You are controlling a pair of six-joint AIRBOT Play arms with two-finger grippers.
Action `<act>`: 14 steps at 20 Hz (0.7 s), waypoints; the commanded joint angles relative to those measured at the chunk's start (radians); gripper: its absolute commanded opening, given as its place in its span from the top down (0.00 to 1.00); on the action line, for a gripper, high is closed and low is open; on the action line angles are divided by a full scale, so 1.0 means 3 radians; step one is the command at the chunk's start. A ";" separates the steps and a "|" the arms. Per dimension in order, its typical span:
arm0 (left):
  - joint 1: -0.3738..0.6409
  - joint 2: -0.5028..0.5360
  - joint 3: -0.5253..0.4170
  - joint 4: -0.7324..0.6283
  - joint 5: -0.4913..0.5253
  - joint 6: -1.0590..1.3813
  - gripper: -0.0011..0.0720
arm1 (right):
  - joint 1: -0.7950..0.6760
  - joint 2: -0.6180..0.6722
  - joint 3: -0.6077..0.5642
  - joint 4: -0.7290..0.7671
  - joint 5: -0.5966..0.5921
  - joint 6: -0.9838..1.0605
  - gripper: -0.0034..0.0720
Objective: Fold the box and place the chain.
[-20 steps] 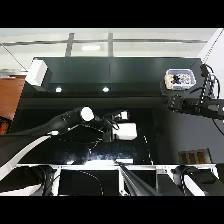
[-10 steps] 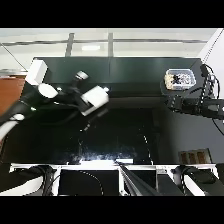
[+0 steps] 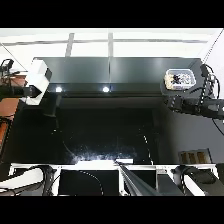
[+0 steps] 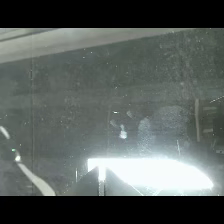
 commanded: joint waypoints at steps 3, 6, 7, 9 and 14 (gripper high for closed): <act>0.0244 -0.0154 0.0045 0.0394 0.0308 -0.0083 0.43 | -0.0001 0.0003 0.0000 0.0000 -0.0048 0.0000 0.88; 0.0244 -0.0264 0.0045 0.0230 0.0612 -0.0084 0.42 | -0.0001 0.0003 0.0000 0.0000 -0.0066 0.0000 0.88; 0.0243 -0.0313 0.0053 0.0144 0.0669 -0.0084 0.42 | -0.0001 0.0003 0.0000 -0.0001 -0.0067 -0.0001 0.88; 0.0238 -0.0418 0.0107 0.0094 0.0687 -0.0084 0.42 | -0.0001 0.0003 0.0000 -0.0001 -0.0074 -0.0001 0.88; 0.0167 -0.0491 0.0160 0.0153 0.0718 -0.0085 0.00 | -0.0001 0.0003 0.0000 -0.0001 -0.0078 -0.0003 0.88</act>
